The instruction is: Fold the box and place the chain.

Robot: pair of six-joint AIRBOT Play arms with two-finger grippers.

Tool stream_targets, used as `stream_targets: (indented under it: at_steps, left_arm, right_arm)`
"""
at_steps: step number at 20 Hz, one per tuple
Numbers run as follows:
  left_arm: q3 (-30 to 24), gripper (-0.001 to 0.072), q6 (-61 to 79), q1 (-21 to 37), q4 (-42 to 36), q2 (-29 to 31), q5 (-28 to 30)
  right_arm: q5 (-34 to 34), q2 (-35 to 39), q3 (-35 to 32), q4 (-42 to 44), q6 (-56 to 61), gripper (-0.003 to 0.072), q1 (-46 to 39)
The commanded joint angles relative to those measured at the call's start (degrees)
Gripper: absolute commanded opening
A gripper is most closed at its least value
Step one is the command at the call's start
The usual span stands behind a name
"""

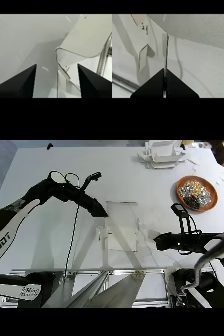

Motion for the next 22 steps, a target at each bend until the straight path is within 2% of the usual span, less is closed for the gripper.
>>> stream_targets:
  at_steps: [1, 8, 11, 12, 13, 14, 16, 20, 21, 22]
  left_arm:
    - [0.5, 0.0568, 5.62, -1.53, -2.84, -3.26, -0.48]
    - [0.79, 0.0544, 15.89, -3.21, -9.31, -5.68, -0.07]
    - [0.79, 0.0368, 17.18, -3.17, -8.98, -5.68, -0.83]
    - [0.79, 0.0199, 17.79, -3.19, -8.33, -5.68, -1.25]
    - [0.79, 0.0115, 19.06, -3.19, -7.34, -5.66, -1.73]
    - [0.79, 0.0071, 19.45, -3.19, -6.23, -5.66, -1.84]
    - [0.79, 0.001, 22.38, -3.17, -5.11, -5.53, -1.84]
    - [0.79, 0.0007, 32.52, -3.19, -5.2, -4.79, -1.7]
    - [0.79, 0.0006, 33.92, -3.19, -5.22, -4.22, -1.57]
    - [0.79, 0.0006, 34.77, -3.19, -5.33, -3.37, -1.42]
  right_arm:
    - [0.22, 0.04, -0.02, 0.0, -0.02, 0.0021, 0.07]
    - [0.24, 0.04, -0.02, 0.02, 0.02, 0.0021, 0.07]
    - [0.24, 0.04, -0.02, 0.02, 0.02, 0.0021, 0.07]
    - [0.24, 0.04, -0.02, 0.04, 0.02, 0.0021, 0.07]
    - [0.26, 0.04, -0.02, 0.04, 0.02, 0.0021, 0.07]
    - [0.26, 0.04, 0.0, 0.04, 0.02, 0.0021, 0.07]
    - [0.26, 0.04, -0.02, 0.07, 0.02, 0.0021, 0.07]
    - [-0.13, 0.04, 0.02, 2.05, -0.04, 0.0028, 0.04]
    - [-0.48, 0.07, 0.07, 2.69, -0.04, 0.0085, 0.04]
    - [-0.72, 0.04, 0.33, 2.91, -0.04, 0.0178, 0.04]
